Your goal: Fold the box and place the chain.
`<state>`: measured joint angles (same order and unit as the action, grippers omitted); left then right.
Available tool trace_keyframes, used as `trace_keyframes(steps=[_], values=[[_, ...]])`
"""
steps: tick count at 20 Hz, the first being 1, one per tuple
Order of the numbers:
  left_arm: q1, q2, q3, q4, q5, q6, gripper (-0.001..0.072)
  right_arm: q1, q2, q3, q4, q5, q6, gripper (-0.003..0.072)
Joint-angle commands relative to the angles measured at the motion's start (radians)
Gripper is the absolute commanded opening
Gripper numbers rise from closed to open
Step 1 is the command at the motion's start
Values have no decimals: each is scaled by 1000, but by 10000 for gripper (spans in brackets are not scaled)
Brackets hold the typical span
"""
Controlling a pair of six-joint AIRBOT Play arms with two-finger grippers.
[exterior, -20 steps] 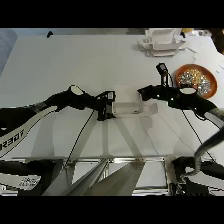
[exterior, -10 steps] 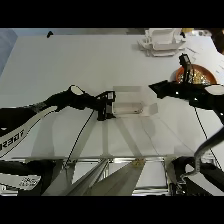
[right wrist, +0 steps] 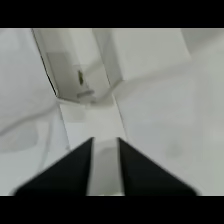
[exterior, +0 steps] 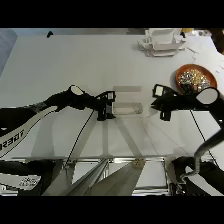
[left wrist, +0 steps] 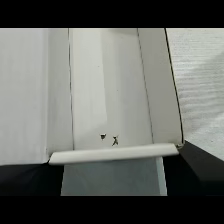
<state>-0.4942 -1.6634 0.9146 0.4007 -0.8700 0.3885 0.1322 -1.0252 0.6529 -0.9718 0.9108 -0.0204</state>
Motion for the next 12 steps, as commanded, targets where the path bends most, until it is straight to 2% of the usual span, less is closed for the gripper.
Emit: trace_keyframes(steps=[1,2,3,10,12], values=[[0,0,0,0,-1,0,13,100,-97,-1,18,-115,-104,278],[0,0,0,0,-2,0,13,102,-121,-1,30,-133,-104,229],[0,0,0,0,-2,0,13,101,-133,-1,20,-145,-104,217],[0,0,0,0,-2,0,13,-14,-143,-5,16,-127,-247,217],[0,0,0,0,-2,0,13,-13,-164,-5,87,-96,-284,217]])
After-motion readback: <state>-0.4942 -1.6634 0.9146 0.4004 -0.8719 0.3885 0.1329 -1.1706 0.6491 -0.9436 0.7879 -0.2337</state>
